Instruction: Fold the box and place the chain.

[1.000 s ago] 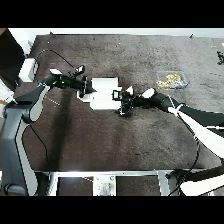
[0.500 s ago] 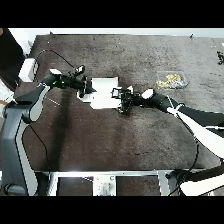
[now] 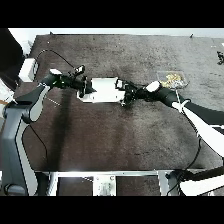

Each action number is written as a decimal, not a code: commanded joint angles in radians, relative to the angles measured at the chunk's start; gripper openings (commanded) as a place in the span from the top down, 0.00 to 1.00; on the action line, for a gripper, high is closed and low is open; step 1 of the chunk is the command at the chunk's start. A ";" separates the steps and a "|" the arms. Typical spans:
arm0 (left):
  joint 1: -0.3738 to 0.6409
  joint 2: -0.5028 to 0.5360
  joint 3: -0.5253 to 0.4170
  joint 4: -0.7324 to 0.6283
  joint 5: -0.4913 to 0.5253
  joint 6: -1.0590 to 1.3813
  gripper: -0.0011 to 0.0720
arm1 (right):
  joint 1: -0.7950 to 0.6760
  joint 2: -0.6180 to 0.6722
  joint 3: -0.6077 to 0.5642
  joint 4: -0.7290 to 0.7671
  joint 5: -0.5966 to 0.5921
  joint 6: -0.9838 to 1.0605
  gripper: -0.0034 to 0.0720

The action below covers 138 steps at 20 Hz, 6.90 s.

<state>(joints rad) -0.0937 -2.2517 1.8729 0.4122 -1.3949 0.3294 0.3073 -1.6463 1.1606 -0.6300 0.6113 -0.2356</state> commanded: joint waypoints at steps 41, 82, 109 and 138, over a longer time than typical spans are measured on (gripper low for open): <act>0.001 -0.001 0.000 0.000 0.000 0.001 0.97 | -0.101 -0.399 0.497 0.029 0.501 0.019 0.02; 0.001 -0.001 0.000 -0.001 0.000 0.001 0.97 | -0.109 -0.486 0.583 0.006 0.533 0.004 0.28; 0.001 0.000 0.000 -0.029 0.000 0.001 0.97 | -0.109 -0.486 0.583 0.006 0.529 0.003 0.28; 0.081 0.108 0.001 -0.104 -0.303 -0.095 0.97 | -0.109 -0.486 0.583 0.006 0.529 0.003 0.28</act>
<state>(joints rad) 0.0135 -2.1708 1.8732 0.2005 -1.7012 0.2382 0.1982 -2.1315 1.7435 -0.6243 1.1412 -0.2325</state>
